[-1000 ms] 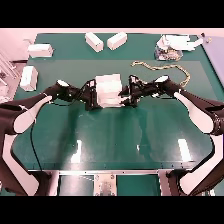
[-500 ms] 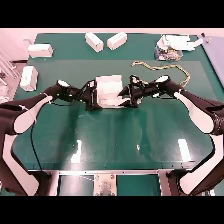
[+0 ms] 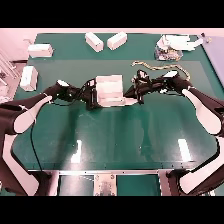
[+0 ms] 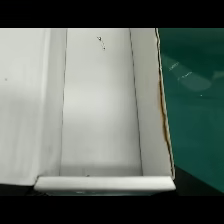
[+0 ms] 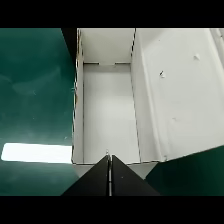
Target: Fold the box and place the chain.
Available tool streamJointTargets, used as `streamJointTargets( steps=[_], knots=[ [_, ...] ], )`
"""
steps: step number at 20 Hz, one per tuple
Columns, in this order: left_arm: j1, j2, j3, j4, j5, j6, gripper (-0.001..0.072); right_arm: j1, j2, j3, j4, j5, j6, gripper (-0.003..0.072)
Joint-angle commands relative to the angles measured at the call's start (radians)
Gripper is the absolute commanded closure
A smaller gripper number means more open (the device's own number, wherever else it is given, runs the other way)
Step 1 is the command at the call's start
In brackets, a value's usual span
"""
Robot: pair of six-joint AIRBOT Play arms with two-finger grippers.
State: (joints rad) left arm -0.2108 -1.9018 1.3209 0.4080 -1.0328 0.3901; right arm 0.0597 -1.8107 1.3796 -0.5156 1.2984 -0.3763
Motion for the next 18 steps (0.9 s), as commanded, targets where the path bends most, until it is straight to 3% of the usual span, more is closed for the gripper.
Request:
streamJointTargets(
  steps=[1, 4, 13, 18],
  knots=[
    [0.0, 0.0, 0.0, 0.003, -0.004, 0.003, 0.0331, -0.027, 0.036, 0.003, -0.012, 0.013, 0.011, 0.0673],
    [0.0, 0.0, 0.0, 0.003, -0.004, 0.003, 0.0331, -0.046, 0.082, 0.007, -0.013, 0.01, 0.123, 0.0673],
    [0.0, 0.0, 0.0, 0.003, -0.004, 0.003, 0.0331, -0.267, 0.103, 0.032, -0.048, -0.06, 0.908, 0.0677],
    [0.0, 0.0, 0.0, 0.003, -0.003, 0.003, 0.0331, -0.317, 0.103, -0.064, -0.169, -0.1, 1.141, 0.0678]
  ],
)
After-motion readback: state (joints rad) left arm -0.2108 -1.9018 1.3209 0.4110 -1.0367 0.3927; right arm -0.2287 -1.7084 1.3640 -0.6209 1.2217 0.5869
